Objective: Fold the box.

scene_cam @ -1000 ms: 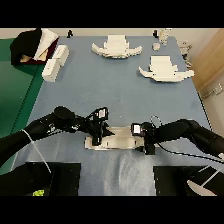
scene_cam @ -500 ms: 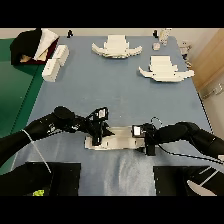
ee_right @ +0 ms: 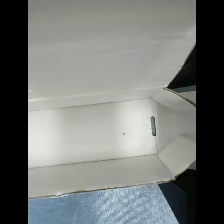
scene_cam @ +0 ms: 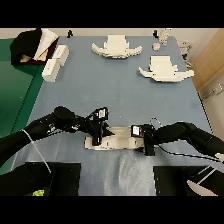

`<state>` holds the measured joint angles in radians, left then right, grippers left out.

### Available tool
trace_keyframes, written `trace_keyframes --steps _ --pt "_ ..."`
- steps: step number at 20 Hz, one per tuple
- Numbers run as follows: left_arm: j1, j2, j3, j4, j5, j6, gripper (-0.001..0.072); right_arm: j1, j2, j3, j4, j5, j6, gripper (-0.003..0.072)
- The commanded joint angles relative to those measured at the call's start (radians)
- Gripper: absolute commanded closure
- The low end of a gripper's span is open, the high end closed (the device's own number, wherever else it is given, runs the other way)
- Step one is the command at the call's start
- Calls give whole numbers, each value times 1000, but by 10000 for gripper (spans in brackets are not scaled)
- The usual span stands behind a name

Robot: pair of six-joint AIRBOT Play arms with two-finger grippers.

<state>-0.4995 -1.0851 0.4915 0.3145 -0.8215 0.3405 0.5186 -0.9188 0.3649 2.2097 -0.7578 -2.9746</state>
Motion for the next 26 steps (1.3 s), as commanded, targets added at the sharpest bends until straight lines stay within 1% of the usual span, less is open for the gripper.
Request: trace_keyframes --steps 1,3,4,5,6,13,14,15,16,18,21,22,23,26 --pt "0 0 1 0 0 0 695 1 -2 0 2 1 -4 32" --pt "0 0 1 0 0 0 695 1 -3 0 2 1 -4 40" --pt "0 0 1 0 0 0 695 1 -3 0 2 -1 -4 99" --pt "0 0 1 0 0 0 695 1 -3 -1 2 -3 -4 196" --pt "0 0 1 0 0 0 695 1 -3 -1 2 -2 -4 214" --pt "0 0 1 0 0 0 695 1 -3 -1 2 -3 -5 212" --pt "0 0 1 0 0 0 695 6 -2 0 2 -2 -5 194" --pt "0 0 1 0 0 0 695 11 -2 0 5 -1 -4 70" --pt "0 0 1 0 0 0 695 18 -2 0 6 0 -4 0" --pt "0 0 1 0 0 0 695 26 -3 -1 6 8 -4 23" --pt "0 0 1 0 0 0 695 25 -3 -1 5 15 -4 29" --pt "0 0 1 0 0 0 695 25 -3 -1 4 14 -4 85" --pt "0 0 1 0 0 0 695 25 -3 -1 0 13 -4 182" --pt "0 0 1 0 0 0 695 24 -5 -1 -14 14 -4 180"
